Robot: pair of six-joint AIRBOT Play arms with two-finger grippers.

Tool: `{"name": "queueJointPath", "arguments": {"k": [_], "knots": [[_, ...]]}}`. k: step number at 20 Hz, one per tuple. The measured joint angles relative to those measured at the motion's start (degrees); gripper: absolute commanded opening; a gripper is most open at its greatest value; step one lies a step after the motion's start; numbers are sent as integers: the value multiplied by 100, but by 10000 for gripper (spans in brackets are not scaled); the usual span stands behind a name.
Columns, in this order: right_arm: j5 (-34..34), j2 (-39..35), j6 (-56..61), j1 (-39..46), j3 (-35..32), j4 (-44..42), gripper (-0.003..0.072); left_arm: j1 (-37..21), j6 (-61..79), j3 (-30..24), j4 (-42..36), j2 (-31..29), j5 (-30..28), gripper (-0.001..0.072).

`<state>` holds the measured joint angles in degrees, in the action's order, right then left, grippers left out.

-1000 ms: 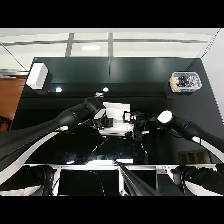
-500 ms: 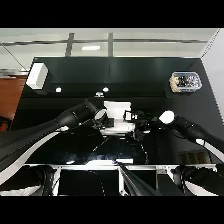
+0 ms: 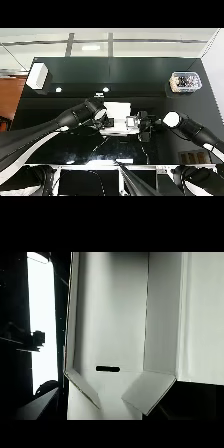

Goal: Fold the box and place the chain.

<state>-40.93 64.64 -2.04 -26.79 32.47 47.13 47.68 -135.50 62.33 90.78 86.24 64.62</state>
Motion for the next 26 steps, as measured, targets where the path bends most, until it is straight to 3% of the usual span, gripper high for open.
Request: {"name": "queueJointPath", "arguments": {"k": [2, 4, 15, 16, 17, 18, 19, 20, 21, 22, 23, 24, 25, 26], "knots": [[9, 37, 0, -2, 0, 26, 219, 0, 9, 0, 2, 0, -2, 24], [22, 81, 2, 0, 0, -83, 191, 0, 7, 0, 2, 0, -2, 24], [334, 542, 13, -81, 0, -1749, 187, 0, 2, 0, 17, 0, 11, 24], [354, 570, 11, -92, 0, -1818, 117, 0, 2, 0, 17, 0, 11, 24], [365, 595, 13, -98, 0, -1864, 122, 0, 2, 0, 17, 0, 9, 24], [365, 608, 11, -103, 0, -1897, 182, 0, 2, 0, 15, 0, 9, 25], [374, 621, 13, -109, 0, -1930, 345, 0, 2, 0, 15, 0, 7, 24], [380, 627, 11, -109, 0, -1950, 208, 0, 2, 0, 9, 0, -11, 25], [396, 634, 9, -109, 0, -1958, 136, 0, 0, 0, 4, 0, -9, 25], [393, 640, 15, -109, 0, -1969, 182, 0, 0, 0, 4, 0, -9, 25], [382, 640, 24, -111, 0, -1980, 304, 0, 0, 0, 2, 0, -9, 24], [391, 643, 61, -109, 0, -1989, 58, 0, -2, 0, 2, 0, -11, 25], [396, 643, 101, -109, 0, -1985, 2, 0, -2, 0, 0, 0, -11, 25], [380, 647, 164, -109, 0, -1971, 4, 0, -2, 0, 0, 0, -11, 24]]}}
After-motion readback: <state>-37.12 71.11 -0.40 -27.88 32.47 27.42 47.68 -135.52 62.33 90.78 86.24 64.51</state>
